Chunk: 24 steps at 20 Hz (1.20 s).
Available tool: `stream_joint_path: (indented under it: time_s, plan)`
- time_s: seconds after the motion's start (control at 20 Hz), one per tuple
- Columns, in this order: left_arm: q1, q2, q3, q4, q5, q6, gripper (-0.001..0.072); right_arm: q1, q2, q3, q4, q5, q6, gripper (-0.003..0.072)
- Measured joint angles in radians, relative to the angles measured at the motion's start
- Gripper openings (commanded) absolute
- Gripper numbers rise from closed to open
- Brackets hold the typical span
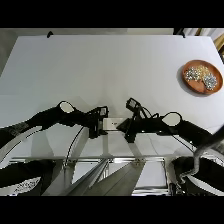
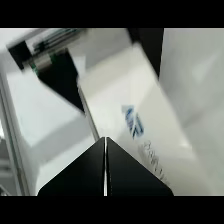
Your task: Fold the box and place the chain.
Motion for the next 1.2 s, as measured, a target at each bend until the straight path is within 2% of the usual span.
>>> stream_joint_path:
  time_s: [0.15, 0.25, 0.45, 0.6, 0.75, 0.85, 0.9, 0.95, 1.0, 1.2]
  plan:
    - [0.0, 0.0, 0.0, 0.0, 0.0, 0.002, 0.0275, -0.057, 0.07, 0.103, -0.225, 0.069, 0.201, 0.0006]
    - [0.0, 0.0, 0.0, 0.001, 0.0, 0.002, 0.0275, -0.128, 0.122, 0.185, -0.43, 0.176, 0.392, 0.0006]
    - [0.0, 0.0, 0.0, 0.001, 0.0, 0.003, 0.0275, -0.298, 0.188, 0.304, -0.789, 0.466, 0.742, 0.0006]
    - [0.0, 0.0, 0.0, 0.002, 0.0, 0.003, 0.0275, -0.424, 0.203, 0.338, -0.993, 0.657, 0.904, 0.0006]
    - [0.0, 0.0, 0.0, -0.001, 0.0, 0.003, 0.0274, -0.512, 0.209, 0.351, -1.1, 0.751, 0.976, 0.0006]
    - [0.0, 0.0, 0.0, -0.006, -0.003, 0.002, 0.0273, -0.542, 0.211, 0.354, -1.133, 0.774, 0.999, 0.0006]
    - [0.0, -0.001, 0.0, -0.01, -0.004, 0.001, 0.0246, -0.551, 0.212, 0.356, -1.138, 0.777, 1.004, 0.0006]
    - [0.0, -0.001, 0.0, -0.018, -0.006, -0.007, 0.0028, -0.557, 0.212, 0.356, -1.137, 0.776, 1.01, 0.0006]
    - [0.0, 0.0, -0.001, -0.026, -0.008, -0.023, 0.0004, -0.563, 0.212, 0.357, -1.132, 0.774, 1.015, 0.0006]
    - [-0.001, 0.043, -0.003, -0.031, 0.004, -0.082, 0.0003, -0.571, 0.213, 0.357, -1.101, 0.753, 1.025, 0.0006]
